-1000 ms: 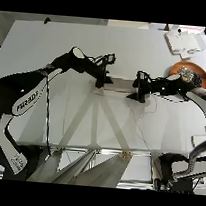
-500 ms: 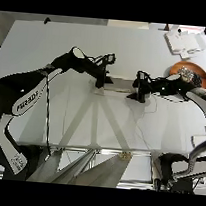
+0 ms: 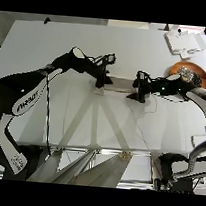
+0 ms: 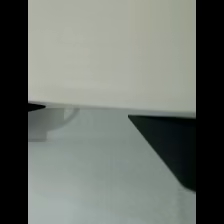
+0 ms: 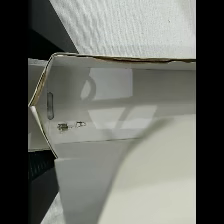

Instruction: Fold the box and place the chain.

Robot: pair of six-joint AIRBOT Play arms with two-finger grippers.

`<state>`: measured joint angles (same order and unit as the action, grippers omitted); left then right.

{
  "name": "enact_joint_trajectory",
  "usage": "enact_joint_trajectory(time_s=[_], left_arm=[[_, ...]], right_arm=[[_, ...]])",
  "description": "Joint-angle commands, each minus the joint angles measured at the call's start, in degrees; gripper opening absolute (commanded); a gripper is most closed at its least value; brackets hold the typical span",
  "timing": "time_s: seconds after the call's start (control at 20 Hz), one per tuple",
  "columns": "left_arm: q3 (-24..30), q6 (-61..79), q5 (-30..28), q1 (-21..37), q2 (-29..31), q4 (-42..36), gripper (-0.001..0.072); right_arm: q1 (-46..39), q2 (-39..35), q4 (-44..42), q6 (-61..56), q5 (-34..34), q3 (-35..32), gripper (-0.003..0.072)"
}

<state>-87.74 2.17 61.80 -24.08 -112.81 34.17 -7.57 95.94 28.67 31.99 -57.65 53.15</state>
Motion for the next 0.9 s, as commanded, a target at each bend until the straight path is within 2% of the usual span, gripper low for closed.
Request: enact_joint_trajectory(time_s=[0.0, 0.05, 0.1, 0.25, 0.4, 0.5, 0.7, 0.75, 0.8, 0.85], left_arm=[[0.0, 0.2, 0.5, 0.1, 0.1, -0.3, 0.0257], [0.0, 0.2, 0.5, 0.2, 0.2, -0.3, 0.0364], [0.0, 0.2, 0.5, 0.2, 0.4, -0.3, 0.0428], [0.0, -0.1, 0.6, 0.9, 1.6, 0.1, 0.0436], [0.0, -2.0, 1.5, 3.7, 4.6, 3.7, 0.0435], [0.0, -5.7, 2.9, 5.7, 7.3, 8.4, 0.0435], [0.0, -14.5, 9.8, 7.6, 11.1, 22.1, 0.0432], [0.0, -18.7, 12.4, 7.5, 11.7, 23.6, 0.0381], [0.0, -22.4, 15.8, 7.1, 11.9, 23.2, 0.0240], [0.0, -25.3, 20.3, 6.5, 11.9, 21.7, 0.0037]], right_arm=[[0.0, 0.0, 0.0, 0.0, 0.0, 0.1, 0.0411], [0.0, 0.0, 0.0, 0.0, 0.0, 0.1, 0.0411], [0.0, 0.0, 0.0, 0.0, 0.0, 0.1, 0.0411], [0.0, 0.0, 0.0, 0.0, 0.0, 0.1, 0.0411], [0.0, 0.0, 0.0, 0.0, 0.0, 0.1, 0.0411], [0.0, 0.0, 0.0, 0.0, 0.0, 0.1, 0.0411], [0.0, 0.0, 0.0, 0.0, 0.0, 0.1, 0.0411], [0.0, 0.0, 0.0, 0.0, 0.0, 0.1, 0.0411], [0.0, 0.0, 0.0, 0.0, 0.0, 0.1, 0.0411], [0.0, 0.0, 0.0, 0.0, 0.0, 0.1, 0.0411]])
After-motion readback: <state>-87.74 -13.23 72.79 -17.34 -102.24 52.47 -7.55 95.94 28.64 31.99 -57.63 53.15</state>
